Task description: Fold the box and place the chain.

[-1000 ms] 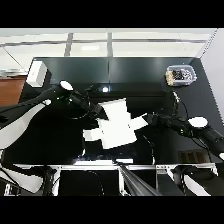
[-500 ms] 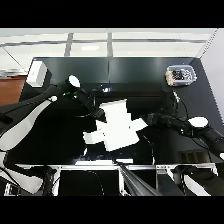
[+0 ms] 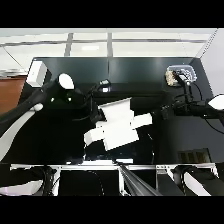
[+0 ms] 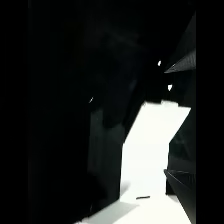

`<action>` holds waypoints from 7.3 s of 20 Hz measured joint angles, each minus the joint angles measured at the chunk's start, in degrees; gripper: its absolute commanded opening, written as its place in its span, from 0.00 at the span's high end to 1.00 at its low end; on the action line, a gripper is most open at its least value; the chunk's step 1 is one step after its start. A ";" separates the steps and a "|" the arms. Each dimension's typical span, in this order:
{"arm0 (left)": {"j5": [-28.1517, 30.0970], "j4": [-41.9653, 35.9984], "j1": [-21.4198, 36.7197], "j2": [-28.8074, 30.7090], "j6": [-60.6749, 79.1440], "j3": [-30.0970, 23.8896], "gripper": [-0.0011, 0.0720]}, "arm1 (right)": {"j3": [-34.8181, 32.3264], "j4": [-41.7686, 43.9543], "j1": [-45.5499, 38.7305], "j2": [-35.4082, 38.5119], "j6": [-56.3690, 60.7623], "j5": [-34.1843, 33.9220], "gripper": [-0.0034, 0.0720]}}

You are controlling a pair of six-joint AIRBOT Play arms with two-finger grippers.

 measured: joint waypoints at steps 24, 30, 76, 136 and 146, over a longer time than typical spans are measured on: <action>20.79 0.02 -3.17 0.26 34.86 -9.49 0.95 | -10.71 -4.07 26.23 -1.25 -40.28 -7.63 0.02; 20.81 0.11 -3.17 0.26 34.88 -9.49 0.95 | -10.82 -3.15 31.82 -3.67 -45.62 -11.34 0.02; 20.63 0.15 -3.17 0.20 34.88 -8.94 0.95 | -8.83 24.74 24.39 -12.35 -64.85 -16.39 0.03; 11.69 -21.16 1.75 10.16 3.08 -18.95 0.96 | -4.87 13.25 26.80 -20.11 -58.16 -15.37 0.84; 30.27 -27.34 1.60 2.21 8.15 -19.52 0.96 | -4.90 13.31 26.80 -20.11 -57.94 -15.32 0.84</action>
